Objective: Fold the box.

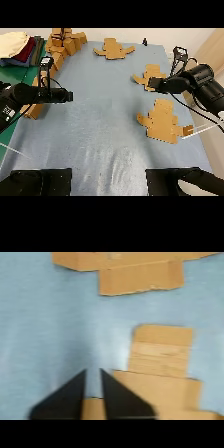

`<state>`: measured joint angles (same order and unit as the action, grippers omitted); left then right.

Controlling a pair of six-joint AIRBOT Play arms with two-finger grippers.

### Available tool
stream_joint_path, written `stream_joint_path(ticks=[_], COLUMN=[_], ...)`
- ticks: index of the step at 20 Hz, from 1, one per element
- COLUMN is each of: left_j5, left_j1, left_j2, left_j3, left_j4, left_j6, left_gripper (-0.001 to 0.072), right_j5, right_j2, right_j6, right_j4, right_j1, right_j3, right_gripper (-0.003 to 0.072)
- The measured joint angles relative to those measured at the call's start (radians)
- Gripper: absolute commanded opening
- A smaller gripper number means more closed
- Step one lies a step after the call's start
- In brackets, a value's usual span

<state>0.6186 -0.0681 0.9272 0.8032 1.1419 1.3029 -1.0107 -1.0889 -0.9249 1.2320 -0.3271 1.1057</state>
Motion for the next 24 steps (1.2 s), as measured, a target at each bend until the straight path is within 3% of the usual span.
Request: stream_joint_path(ticks=[5,7,10,13,14,15,16,18,20,21,23,24], left_j5=[-0.008,0.002,0.017,0.023,0.024,0.026,0.028,0.033,0.039,0.041,0.048,0.052], left_j1=[-0.004,-0.010,-0.027,-0.046,-0.052,-0.058,-0.062,-0.069,-0.072,-0.073,-0.075,-0.076], left_j2=[0.011,0.018,0.024,0.026,0.026,0.026,0.026,0.026,0.026,0.026,0.026,0.026], left_j3=[0.000,0.000,0.000,0.000,0.000,0.000,0.000,0.000,0.000,0.000,0.000,0.000], left_j4=[-0.048,-0.075,-0.099,-0.108,-0.112,-0.114,-0.115,-0.119,-0.131,-0.139,-0.157,-0.162], left_j6=[0.000,0.000,-0.001,-0.002,-0.003,-0.004,-0.004,-0.004,-0.004,-0.004,-0.004,-0.004], left_gripper=[0.0016,0.0017,0.0016,0.0017,0.0152,0.0547,0.0666,0.0654,0.0654,0.0653,0.0653,0.0653], right_j5=[-0.420,-0.505,-0.520,-0.463,-0.449,-0.432,-0.407,-0.350,-0.300,-0.276,-0.241,-0.222], right_j2=[-0.013,-0.009,0.000,-0.004,-0.008,-0.013,-0.018,-0.029,-0.043,-0.055,-0.085,-0.101], right_j6=[-0.107,-0.162,-0.219,-0.249,-0.255,-0.263,-0.267,-0.283,-0.309,-0.329,-0.374,-0.395], right_j4=[-0.145,-0.119,-0.013,0.048,0.055,0.057,0.055,0.042,0.031,0.027,0.028,0.038], right_j1=[0.193,0.299,0.419,0.479,0.488,0.496,0.501,0.508,0.512,0.512,0.514,0.514], right_j3=[-0.031,-0.080,-0.180,-0.262,-0.282,-0.297,-0.307,-0.320,-0.327,-0.329,-0.332,-0.332], right_gripper=[0.0504,0.0504,0.0504,0.0504,0.0504,0.0504,0.0504,0.0501,0.0458,0.0398,0.0097,0.0005])
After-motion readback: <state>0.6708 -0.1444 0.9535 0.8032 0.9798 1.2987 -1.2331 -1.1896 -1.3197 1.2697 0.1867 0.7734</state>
